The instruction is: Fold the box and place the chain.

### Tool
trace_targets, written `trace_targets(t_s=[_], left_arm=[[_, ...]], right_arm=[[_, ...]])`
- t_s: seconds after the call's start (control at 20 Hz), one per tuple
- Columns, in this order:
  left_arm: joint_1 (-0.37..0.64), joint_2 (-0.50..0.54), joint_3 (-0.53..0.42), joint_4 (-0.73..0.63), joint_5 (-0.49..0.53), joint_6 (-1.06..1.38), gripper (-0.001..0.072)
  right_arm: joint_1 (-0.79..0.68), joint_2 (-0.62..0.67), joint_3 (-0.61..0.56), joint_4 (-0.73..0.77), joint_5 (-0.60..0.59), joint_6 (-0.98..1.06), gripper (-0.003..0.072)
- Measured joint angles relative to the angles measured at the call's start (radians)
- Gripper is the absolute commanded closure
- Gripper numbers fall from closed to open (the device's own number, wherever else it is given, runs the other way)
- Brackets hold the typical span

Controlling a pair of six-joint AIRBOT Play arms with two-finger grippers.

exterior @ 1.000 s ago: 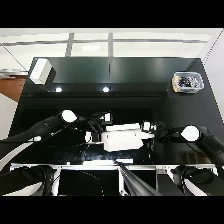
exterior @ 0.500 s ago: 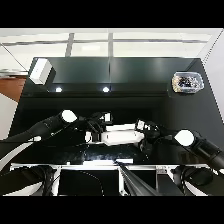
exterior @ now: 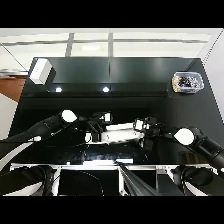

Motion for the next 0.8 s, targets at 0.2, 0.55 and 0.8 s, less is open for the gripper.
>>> trace_targets(t_s=[0.2,0.55,0.8], left_arm=[[0.000,0.000,0.000,0.000,0.000,-0.001,0.0677],[0.000,0.000,0.000,0.000,0.000,0.000,0.0677],[0.000,0.000,0.000,0.002,-0.008,0.000,0.0678]], right_arm=[[0.000,0.000,0.002,-0.008,-0.042,0.006,-0.0012],[0.000,0.000,0.002,-0.019,-0.087,0.027,-0.0013],[-0.005,-0.021,0.002,0.003,-0.091,-0.013,-0.0013]])
